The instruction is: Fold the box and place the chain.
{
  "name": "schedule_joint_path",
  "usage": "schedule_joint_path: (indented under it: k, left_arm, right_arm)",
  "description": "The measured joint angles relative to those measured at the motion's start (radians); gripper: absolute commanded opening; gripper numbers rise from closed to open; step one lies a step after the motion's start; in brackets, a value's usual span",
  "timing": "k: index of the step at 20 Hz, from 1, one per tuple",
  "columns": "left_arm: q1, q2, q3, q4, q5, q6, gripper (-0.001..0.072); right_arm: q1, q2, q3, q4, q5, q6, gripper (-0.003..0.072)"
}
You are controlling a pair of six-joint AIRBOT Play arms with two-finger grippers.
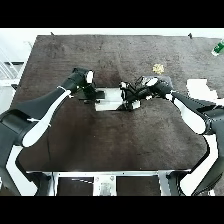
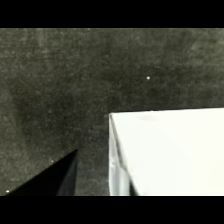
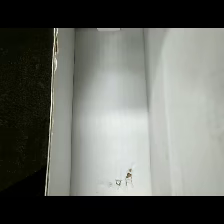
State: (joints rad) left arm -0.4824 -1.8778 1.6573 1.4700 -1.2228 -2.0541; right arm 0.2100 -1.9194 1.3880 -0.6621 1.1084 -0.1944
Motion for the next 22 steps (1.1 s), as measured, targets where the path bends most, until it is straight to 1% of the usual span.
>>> schedule_joint_path:
  k: [3,4,5,6,7,8,9,10,17,18,19,20,22]
  left_arm:
    - [0.0,0.0,0.0,0.015,-0.001,-0.01,0.0344]
    - [0.0,0.0,0.0,0.018,-0.001,-0.012,0.0234]
    - [0.0,0.0,0.0,0.018,0.002,-0.015,0.0168]
    - [-0.003,0.0,0.0,0.019,0.009,-0.016,0.0167]
    - [-0.007,0.0,0.0,0.026,0.011,-0.018,0.013]
    - [-0.011,0.0,0.0,0.034,0.015,-0.022,0.0066]
    - [-0.017,0.0,0.0,0.04,0.021,-0.025,0.0066]
    - [-0.019,0.0,0.0,0.046,0.024,-0.03,0.0019]
    - [-0.031,-0.006,0.001,0.068,0.028,-0.043,0.0022]
    - [-0.032,-0.006,0.001,0.068,0.029,-0.037,0.022]
    - [-0.032,-0.006,0.0,0.075,0.036,-0.02,0.0466]
    - [-0.031,-0.006,0.0,0.079,0.03,-0.004,0.0494]
    - [-0.031,0.013,0.01,0.075,0.025,0.036,0.0495]
  right_arm:
    - [0.0,0.0,0.0,0.001,-0.002,0.0,0.0512]
    - [0.0,0.0,0.0,0.002,-0.002,0.0,0.0512]
    - [0.0,0.0,0.0,0.002,-0.002,0.0,0.0512]
    - [0.002,-0.001,0.0,0.004,-0.005,0.001,0.0512]
    - [0.002,-0.001,0.0,0.003,-0.005,0.001,0.0512]
    - [0.002,-0.001,0.0,0.003,-0.005,0.001,0.0512]
    - [0.002,-0.001,0.0,0.003,-0.004,0.001,0.0512]
    - [0.001,-0.001,0.0,0.003,-0.004,0.001,0.0512]
    - [0.001,-0.001,0.0,0.001,-0.002,0.001,0.0512]
    - [0.001,-0.001,0.0,0.001,-0.002,0.001,0.0512]
    - [0.001,-0.001,0.0,0.0,-0.001,0.0,0.0512]
    - [0.0,-0.001,0.0,-0.002,0.001,-0.006,0.0512]
    - [0.0,-0.001,0.0,-0.002,0.002,-0.004,0.0512]
